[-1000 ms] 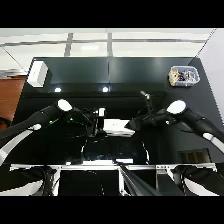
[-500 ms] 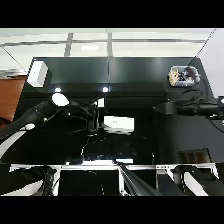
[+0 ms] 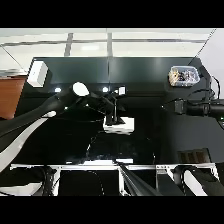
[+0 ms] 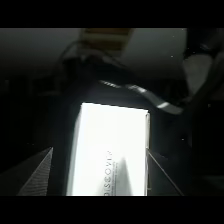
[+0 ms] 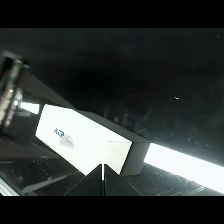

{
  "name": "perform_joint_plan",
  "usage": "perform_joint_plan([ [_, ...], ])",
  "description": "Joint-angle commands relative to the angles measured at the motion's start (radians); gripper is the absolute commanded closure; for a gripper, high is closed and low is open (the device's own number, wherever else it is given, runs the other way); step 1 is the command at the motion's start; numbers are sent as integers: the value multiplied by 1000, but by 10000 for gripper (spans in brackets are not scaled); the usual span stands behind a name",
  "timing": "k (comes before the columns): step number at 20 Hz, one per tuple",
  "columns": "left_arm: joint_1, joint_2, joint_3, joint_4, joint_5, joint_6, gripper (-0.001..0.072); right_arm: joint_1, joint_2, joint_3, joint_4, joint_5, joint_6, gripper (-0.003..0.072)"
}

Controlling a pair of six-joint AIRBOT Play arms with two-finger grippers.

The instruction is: Fold the box and place the chain.

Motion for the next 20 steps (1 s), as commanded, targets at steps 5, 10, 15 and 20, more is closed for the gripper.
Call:
perform_joint_plan([
  [5,-13,-73,47,101,-102,-158,-2,-4,2,1,-2,1,-19,672],
  [10,-14,-73,77,151,-172,-177,-2,-4,2,1,-2,0,-26,672],
  [15,-47,-73,129,311,-180,-201,-3,-4,2,1,-2,0,-26,672],
  [20,-126,-82,132,449,-137,-278,-3,-4,2,1,-2,0,-26,672],
])
